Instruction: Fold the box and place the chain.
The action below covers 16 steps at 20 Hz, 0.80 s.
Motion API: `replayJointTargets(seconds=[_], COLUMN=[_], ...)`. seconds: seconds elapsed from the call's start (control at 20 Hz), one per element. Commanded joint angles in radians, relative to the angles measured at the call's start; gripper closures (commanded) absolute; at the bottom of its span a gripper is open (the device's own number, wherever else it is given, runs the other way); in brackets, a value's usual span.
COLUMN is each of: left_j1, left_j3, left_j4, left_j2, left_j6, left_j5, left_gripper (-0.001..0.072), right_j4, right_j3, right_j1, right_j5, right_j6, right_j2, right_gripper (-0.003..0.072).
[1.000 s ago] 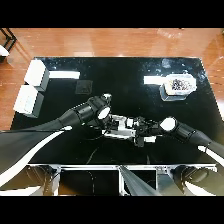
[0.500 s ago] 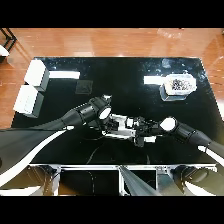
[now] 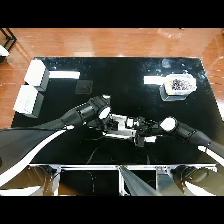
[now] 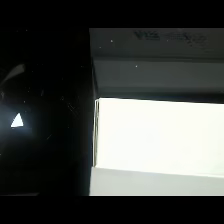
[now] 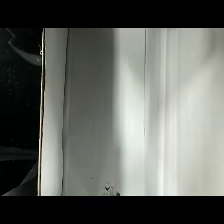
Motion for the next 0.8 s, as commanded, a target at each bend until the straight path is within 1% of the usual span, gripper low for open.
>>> replayJointTargets(seconds=[0.0, 0.05, 0.1, 0.15, 0.6, 0.65, 0.7, 0.75], left_j1=[-0.001, -0.001, -0.001, -0.001, -0.001, -0.001, -0.001, -0.001], left_j3=[0.001, 0.001, 0.001, 0.001, 0.001, 0.001, 0.001, 0.001], left_j4=[-0.02, -0.02, -0.02, -0.019, 0.011, 0.01, 0.01, 0.01], left_j2=[-0.001, -0.001, -0.001, -0.001, -0.001, -0.001, -0.001, -0.001], left_j6=[0.0, -0.001, -0.002, -0.004, -0.005, -0.005, -0.005, -0.005], left_j5=[0.002, -0.003, -0.01, -0.021, -0.006, 0.005, 0.013, 0.019], left_gripper=[0.0526, 0.0372, 0.0279, 0.0256, 0.0263, 0.031, 0.0378, 0.0398], right_j4=[0.002, 0.002, 0.002, 0.002, 0.002, 0.002, 0.002, 0.002], right_j3=[0.0, 0.0, 0.0, 0.0, 0.0, 0.0, 0.0, 0.0], right_j1=[0.0, 0.0, 0.0, 0.0, 0.0, 0.0, 0.0, 0.0], right_j5=[0.0, 0.0, 0.0, 0.0, 0.0, 0.0, 0.0, 0.0], right_j6=[0.001, 0.001, 0.001, 0.001, 0.001, 0.001, 0.001, 0.001], right_j2=[0.0, 0.0, 0.0, 0.0, 0.0, 0.0, 0.0, 0.0], right_gripper=[0.0392, 0.0392, 0.0392, 0.0392, 0.0392, 0.0392, 0.0392, 0.0392])
